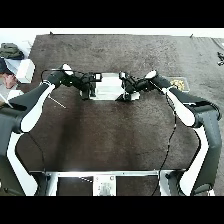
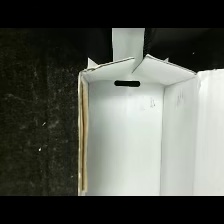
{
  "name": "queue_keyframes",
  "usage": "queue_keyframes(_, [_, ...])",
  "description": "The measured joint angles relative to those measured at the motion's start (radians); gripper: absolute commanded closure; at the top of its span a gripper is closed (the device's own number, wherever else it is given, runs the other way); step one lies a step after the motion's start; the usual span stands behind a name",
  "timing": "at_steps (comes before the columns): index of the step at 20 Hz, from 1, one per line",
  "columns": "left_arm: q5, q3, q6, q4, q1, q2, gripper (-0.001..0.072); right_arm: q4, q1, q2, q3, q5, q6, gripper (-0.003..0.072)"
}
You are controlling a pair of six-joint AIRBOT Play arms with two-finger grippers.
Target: Fold the box and place the chain.
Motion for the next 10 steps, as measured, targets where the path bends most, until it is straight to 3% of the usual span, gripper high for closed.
queue_keyframes(10, [0.011, 0.000, 0.021, -0.120, 0.000, -0.005, 0.0506, -0.002, 0.000, 0.000, 0.000, 0.003, -0.002, 0.0477])
